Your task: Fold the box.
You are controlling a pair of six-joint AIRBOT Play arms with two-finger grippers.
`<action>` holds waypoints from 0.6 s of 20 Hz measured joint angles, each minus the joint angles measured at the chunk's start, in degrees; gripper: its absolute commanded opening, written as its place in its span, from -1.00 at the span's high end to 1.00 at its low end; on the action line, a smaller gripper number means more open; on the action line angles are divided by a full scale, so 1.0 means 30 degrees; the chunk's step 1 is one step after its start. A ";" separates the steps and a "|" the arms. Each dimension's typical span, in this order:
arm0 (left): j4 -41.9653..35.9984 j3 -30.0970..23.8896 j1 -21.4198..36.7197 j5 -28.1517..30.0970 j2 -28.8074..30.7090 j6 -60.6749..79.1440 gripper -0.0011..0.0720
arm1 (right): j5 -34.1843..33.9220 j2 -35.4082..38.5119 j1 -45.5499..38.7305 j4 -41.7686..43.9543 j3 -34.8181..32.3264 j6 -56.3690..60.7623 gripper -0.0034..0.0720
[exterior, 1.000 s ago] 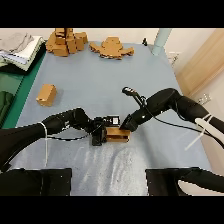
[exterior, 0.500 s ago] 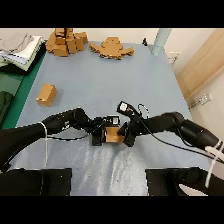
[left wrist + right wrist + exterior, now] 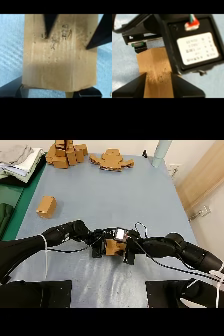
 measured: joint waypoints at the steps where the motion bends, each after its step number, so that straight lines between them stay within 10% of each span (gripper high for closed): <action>1: 0.0000 0.0000 0.0000 0.0000 0.0000 0.0000 -0.46 | 0.0058 -0.0073 0.0044 -0.0240 -0.0022 -0.0328 -0.51; 12: -0.0007 0.0000 0.0000 0.0000 0.0000 0.0000 -0.46 | 0.1377 -0.0357 0.0160 -0.1508 -0.0481 -0.2586 -0.51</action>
